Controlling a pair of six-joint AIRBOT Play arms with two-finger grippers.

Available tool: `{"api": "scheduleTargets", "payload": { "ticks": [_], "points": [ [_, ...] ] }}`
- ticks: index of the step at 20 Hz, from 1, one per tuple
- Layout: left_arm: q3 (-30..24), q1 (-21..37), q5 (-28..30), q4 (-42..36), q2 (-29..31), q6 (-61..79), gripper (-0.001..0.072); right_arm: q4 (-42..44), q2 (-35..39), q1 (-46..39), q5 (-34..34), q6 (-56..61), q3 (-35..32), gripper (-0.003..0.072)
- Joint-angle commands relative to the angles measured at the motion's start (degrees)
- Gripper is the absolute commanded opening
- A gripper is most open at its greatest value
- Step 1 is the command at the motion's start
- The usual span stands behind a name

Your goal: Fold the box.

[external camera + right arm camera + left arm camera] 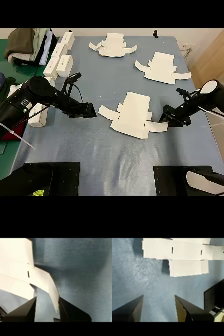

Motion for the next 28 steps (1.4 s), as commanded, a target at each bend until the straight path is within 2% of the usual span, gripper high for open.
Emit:
{"api": "scheduleTargets", "payload": {
  "ticks": [1, 5, 8, 10, 13, 14, 15, 16, 19, 22, 23, 25, 28],
  "points": [
    [0.0, 0.0, 1.2, 0.2, 0.0, 1.7, 0.0596, -0.9, 4.5, 0.2, -5.1, 10.6, -5.2, 0.0423],
    [0.0, 0.0, 2.3, 0.2, 0.0, 2.1, 0.0596, 0.6, 7.8, 0.2, -11.0, 14.6, -12.5, 0.0422],
    [0.0, 0.0, 2.8, 0.2, 0.0, 2.1, 0.0596, 7.9, 8.0, 0.3, -14.3, 10.4, -16.4, 0.0422],
    [0.0, 0.0, 2.8, 0.2, 0.0, 2.0, 0.0596, 14.5, 8.0, 0.5, -16.6, 5.7, -17.6, 0.0420],
    [0.0, 0.0, 2.8, 0.1, 0.0, 2.0, 0.0596, 17.2, 8.0, 3.1, -19.8, 4.2, -17.5, 0.0393],
    [0.0, 0.0, 2.8, 0.1, 0.0, 2.0, 0.0596, 17.2, 8.0, 4.2, -20.6, 4.0, -17.5, 0.0301],
    [0.0, 0.0, 2.8, 0.1, 0.0, 2.0, 0.0596, 17.9, 8.0, 5.2, -21.3, 2.2, -17.5, 0.0112],
    [0.0, 0.2, 2.8, 0.1, 0.0, 2.0, 0.0596, 19.0, 8.0, 5.9, -21.6, -0.4, -17.5, 0.0011],
    [0.9, 3.7, 2.1, -0.1, -0.3, 2.0, 0.0595, 21.4, 8.0, 8.6, -18.7, -7.5, -17.5, 0.0003],
    [4.7, 11.3, -3.3, -0.2, -2.0, 3.1, 0.0596, 19.6, 8.0, 14.6, -6.2, -11.0, -17.5, 0.0003],
    [6.0, 14.2, -5.5, -0.3, -3.0, 4.5, 0.0595, 17.5, 8.2, 16.5, -4.2, -10.8, -17.5, 0.0003],
    [7.1, 18.4, -9.1, -0.3, -5.1, 5.5, 0.0595, 15.0, 8.4, 19.0, -7.5, -10.8, -17.5, 0.0002],
    [7.1, 20.2, -11.4, -1.4, -9.5, 8.6, 0.0595, 14.9, 8.4, 20.5, -18.6, -14.3, -17.4, 0.0003]
  ]
}}
